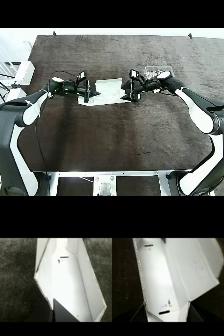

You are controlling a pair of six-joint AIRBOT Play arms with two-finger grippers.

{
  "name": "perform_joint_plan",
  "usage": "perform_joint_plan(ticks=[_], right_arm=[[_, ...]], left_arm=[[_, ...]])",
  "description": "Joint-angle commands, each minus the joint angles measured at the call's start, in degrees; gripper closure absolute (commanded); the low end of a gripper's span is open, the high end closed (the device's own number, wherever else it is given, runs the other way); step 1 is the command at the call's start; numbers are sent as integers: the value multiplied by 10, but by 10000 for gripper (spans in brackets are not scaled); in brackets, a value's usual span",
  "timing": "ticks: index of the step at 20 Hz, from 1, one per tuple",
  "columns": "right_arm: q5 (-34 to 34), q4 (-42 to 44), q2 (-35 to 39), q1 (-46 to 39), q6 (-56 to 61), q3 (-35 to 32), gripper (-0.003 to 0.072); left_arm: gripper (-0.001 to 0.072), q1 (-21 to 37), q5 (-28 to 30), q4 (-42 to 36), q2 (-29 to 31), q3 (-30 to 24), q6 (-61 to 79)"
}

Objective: Fold the box and place the chain.

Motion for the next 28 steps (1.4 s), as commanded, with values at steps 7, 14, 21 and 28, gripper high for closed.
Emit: perform_joint_plan(ticks=[7, 14, 21, 28], right_arm=[[49, -8, -29, 10, 31, 16, 69], [45, -5, -55, 13, 20, 30, 69], [41, -9, -72, 22, 11, 47, 69], [31, -7, -77, 30, 7, 48, 69]], left_arm=[[690, 0, 1, 0, 0, 0, 0], [690, 0, 1, 0, 0, 0, 0], [690, 0, 1, 0, 0, 0, 0], [691, 0, 2, 0, 0, 0, 0]])
